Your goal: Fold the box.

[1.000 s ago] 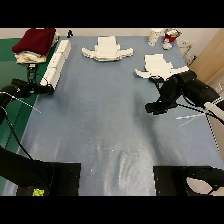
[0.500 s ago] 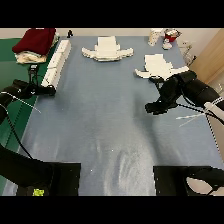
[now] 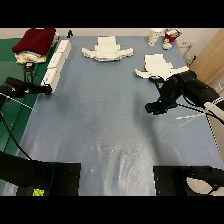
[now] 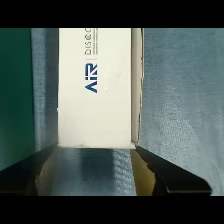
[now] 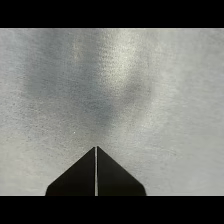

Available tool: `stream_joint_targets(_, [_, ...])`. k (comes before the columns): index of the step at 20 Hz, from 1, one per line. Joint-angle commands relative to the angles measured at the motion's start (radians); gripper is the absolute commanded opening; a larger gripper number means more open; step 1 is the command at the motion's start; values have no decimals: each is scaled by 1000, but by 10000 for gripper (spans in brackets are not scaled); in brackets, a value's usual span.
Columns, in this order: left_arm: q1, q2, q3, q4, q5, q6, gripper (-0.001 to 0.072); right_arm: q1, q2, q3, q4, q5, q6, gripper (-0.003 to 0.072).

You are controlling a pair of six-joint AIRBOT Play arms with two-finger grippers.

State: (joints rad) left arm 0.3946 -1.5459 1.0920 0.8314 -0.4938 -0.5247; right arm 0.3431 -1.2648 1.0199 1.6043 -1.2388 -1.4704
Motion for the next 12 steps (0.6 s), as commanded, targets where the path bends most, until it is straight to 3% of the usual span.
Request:
stream_joint_targets(1, [32, 63, 1, 32, -125, 1, 698, -1, 0, 1, 0, 0, 0, 16])
stream_joint_targets(4, [37, 144, 1, 163, -239, -1, 698, -1, 0, 1, 0, 0, 0, 16])
stream_joint_targets(9, [35, 297, 1, 158, -414, -1, 694, -1, 0, 1, 0, 0, 0, 16])
stream_joint_targets(10, [35, 322, 1, 137, -445, -17, 584, -1, 0, 1, 0, 0, 0, 16])
stream_joint_targets(12, [35, 376, 1, 100, -529, -72, 18, -1, 0, 1, 0, 0, 0, 17])
